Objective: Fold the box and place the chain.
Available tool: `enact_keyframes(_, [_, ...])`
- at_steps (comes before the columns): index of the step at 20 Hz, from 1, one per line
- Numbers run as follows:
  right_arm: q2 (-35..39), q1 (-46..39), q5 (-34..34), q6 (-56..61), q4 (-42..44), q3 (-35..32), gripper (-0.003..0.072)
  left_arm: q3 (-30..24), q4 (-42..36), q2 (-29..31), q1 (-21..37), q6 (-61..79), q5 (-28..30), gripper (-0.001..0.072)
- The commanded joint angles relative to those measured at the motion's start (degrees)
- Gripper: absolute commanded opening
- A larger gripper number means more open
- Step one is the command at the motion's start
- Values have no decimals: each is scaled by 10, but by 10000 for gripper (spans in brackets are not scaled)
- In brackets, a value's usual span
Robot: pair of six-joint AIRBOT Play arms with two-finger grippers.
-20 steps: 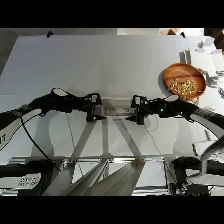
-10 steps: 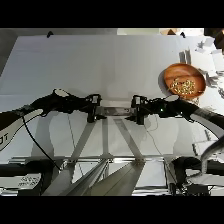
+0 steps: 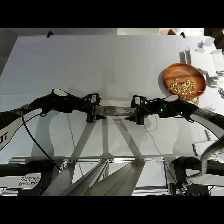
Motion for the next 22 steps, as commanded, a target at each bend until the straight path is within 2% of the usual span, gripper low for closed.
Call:
enact_keyframes(1, [0,0,-1,0,0,0,513,0,1,0,1,0,-1,391])
enact_keyframes(20, [0,1,17,1,15,0,513,0,1,0,1,0,-1,391])
enact_keyframes(21, [0,1,22,1,16,0,521,0,1,0,0,0,-1,391])
enact_keyframes(22, [0,1,24,0,17,0,593,0,1,0,1,0,-1,391])
